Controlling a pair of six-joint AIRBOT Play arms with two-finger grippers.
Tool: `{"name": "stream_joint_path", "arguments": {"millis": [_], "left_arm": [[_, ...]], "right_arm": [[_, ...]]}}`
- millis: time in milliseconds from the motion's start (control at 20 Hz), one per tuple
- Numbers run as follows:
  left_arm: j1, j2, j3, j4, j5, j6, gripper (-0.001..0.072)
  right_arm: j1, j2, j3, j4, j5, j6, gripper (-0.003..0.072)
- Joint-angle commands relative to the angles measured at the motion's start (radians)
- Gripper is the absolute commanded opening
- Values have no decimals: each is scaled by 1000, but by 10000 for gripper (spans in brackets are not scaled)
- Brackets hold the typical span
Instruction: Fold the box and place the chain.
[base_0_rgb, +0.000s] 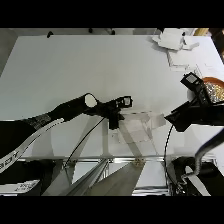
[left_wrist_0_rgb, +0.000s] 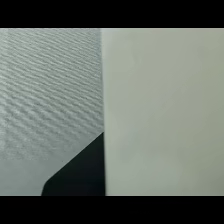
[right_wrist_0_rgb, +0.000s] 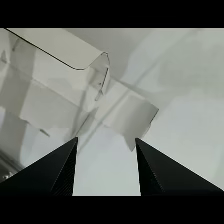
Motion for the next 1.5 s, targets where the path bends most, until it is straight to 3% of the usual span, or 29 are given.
{"name": "stream_joint_path", "arguments": {"millis": [0,400,600,1450], "left_arm": [[-1,-3,0,5,6,38,9],[0,9,2,19,-27,113,4],[0,10,52,80,-106,134,1],[0,-33,55,66,-71,178,12]], "right_arm": [[14,1,1,-26,-2,0,399],[14,1,1,-25,-3,0,399],[14,1,0,-26,-4,-1,399],[14,1,0,-26,-3,-1,399]]}}
